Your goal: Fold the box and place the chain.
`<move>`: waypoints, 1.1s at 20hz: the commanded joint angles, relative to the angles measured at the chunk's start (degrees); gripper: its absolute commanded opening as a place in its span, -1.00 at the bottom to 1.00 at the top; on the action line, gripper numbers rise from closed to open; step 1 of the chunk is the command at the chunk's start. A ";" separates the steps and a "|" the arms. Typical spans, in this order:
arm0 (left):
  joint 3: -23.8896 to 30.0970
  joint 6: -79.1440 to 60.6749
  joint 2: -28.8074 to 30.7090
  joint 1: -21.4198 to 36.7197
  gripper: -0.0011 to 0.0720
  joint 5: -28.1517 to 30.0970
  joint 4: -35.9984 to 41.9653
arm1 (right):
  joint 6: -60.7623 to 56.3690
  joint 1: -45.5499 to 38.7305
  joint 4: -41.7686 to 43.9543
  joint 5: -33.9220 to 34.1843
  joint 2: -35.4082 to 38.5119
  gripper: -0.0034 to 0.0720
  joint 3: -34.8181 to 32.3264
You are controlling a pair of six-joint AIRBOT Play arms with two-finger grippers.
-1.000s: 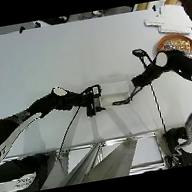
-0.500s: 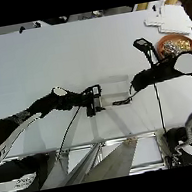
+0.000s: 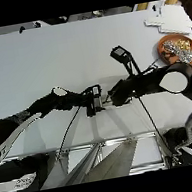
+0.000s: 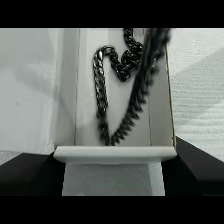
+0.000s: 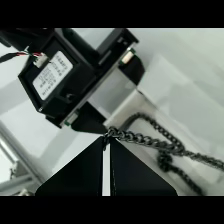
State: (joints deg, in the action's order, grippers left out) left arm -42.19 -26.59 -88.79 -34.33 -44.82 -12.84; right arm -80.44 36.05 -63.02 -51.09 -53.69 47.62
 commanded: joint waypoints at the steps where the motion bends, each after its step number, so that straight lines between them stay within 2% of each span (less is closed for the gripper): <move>1: -0.02 0.00 0.00 0.00 -0.74 0.00 0.00 | -0.96 2.89 0.28 2.29 -4.28 -0.87 0.00; 5: -0.02 0.00 0.00 0.02 -0.74 0.00 0.00 | -2.14 2.93 -0.61 2.23 -8.22 -0.86 -1.03; 6: -0.02 0.00 0.00 0.00 -0.74 0.00 0.00 | -2.14 2.93 -0.83 2.27 -8.39 -0.71 -1.03; 7: -0.02 0.00 0.00 0.00 -0.74 0.00 0.00 | -2.14 2.84 -1.01 2.34 -8.20 -0.42 -1.01; 8: -0.02 0.00 0.00 0.00 -0.74 0.00 0.00 | -2.10 2.40 -1.01 2.05 -7.61 -0.26 -0.98; 11: -0.02 0.00 0.00 0.00 -0.74 0.02 0.00 | -1.81 -1.75 -2.47 -1.95 -4.79 -0.26 1.29; 14: -0.02 0.00 0.00 0.00 -0.74 0.02 0.00 | -1.81 -10.08 -7.19 -3.76 -2.14 -0.47 5.20; 15: -0.02 0.00 0.00 0.00 -0.74 0.02 0.00 | -1.81 -13.49 -7.98 -3.69 -2.10 -0.47 5.86; 19: -0.02 0.00 0.00 0.02 -0.74 0.00 0.00 | -2.14 -25.73 -12.41 -5.73 -5.62 -0.47 5.88; 22: -0.02 0.00 0.00 0.00 -0.74 0.00 0.00 | -2.21 -29.51 -13.75 -7.26 -11.10 -0.46 5.88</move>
State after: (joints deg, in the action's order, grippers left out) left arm -42.19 -26.59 -88.79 -34.33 -44.82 -12.84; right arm -82.50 11.20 -74.52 -56.64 -61.17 53.21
